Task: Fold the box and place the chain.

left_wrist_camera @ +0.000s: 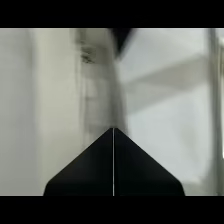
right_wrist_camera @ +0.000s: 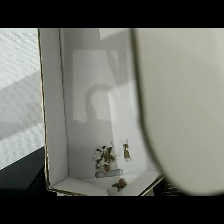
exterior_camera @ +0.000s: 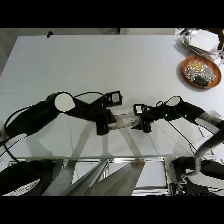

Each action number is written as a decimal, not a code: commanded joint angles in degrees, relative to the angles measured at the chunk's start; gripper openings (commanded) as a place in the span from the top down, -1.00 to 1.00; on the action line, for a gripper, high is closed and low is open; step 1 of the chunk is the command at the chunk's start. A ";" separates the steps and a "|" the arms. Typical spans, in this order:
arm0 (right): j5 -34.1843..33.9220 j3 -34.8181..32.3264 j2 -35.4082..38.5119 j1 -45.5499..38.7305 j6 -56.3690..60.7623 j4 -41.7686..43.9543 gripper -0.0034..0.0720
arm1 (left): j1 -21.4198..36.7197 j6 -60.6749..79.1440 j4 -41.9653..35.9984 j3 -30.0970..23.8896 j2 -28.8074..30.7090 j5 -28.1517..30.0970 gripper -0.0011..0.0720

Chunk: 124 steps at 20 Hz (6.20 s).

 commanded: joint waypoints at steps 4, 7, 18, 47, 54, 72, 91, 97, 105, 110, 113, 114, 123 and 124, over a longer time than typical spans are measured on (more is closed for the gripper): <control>0.00 0.02 0.04 -0.04 0.00 0.00 -0.18 | 1.44 -18.60 -0.44 0.00 -9.44 16.79 0.96; 0.00 0.02 0.04 -0.04 0.00 0.00 -0.18 | 1.44 -18.82 -0.46 0.00 -12.24 14.56 0.96; 0.00 0.02 0.04 -0.02 0.00 0.00 -0.18 | 1.66 -22.32 12.74 0.00 -4.55 4.85 0.96; 0.00 0.02 0.04 -0.04 0.00 0.00 -0.18 | 4.96 7.34 11.30 -11.87 -0.52 -1.11 -0.03; 0.00 0.02 0.04 -0.02 0.00 0.00 -0.18 | 4.94 11.39 12.46 -11.89 -0.59 2.29 -0.11; 0.00 0.02 0.04 -0.04 0.00 0.00 -0.18 | 3.06 26.21 2.51 -11.89 -3.06 6.08 0.21; 0.00 0.02 0.04 -0.04 0.00 0.00 -0.18 | -3.10 26.25 -5.27 -11.89 -6.84 10.58 0.53; 0.00 0.02 0.04 -0.04 0.00 0.00 -0.18 | -3.54 26.25 -5.86 -11.89 -7.21 11.85 0.02; 0.00 0.02 0.04 -0.04 0.00 0.00 -0.18 | 1.97 -5.64 10.12 -11.89 2.36 3.10 0.96; 0.00 0.02 0.04 -0.04 0.00 0.00 -0.18 | 10.54 -29.49 17.97 -11.91 12.26 -8.90 0.96; 0.00 0.02 0.04 -0.04 0.00 0.00 -0.18 | 15.54 -37.90 15.76 -13.40 12.57 -9.97 0.96; 0.00 0.02 0.04 -0.02 0.00 0.00 -0.18 | 16.48 -39.45 14.95 -14.75 12.57 -8.81 0.96; 0.00 0.02 0.04 -0.04 0.00 0.00 -0.18 | 12.90 -44.70 1.62 -20.59 3.69 -0.70 0.96; 0.00 0.02 0.04 -0.04 0.00 0.00 -0.18 | 12.33 -44.72 0.50 -20.59 2.27 0.17 0.96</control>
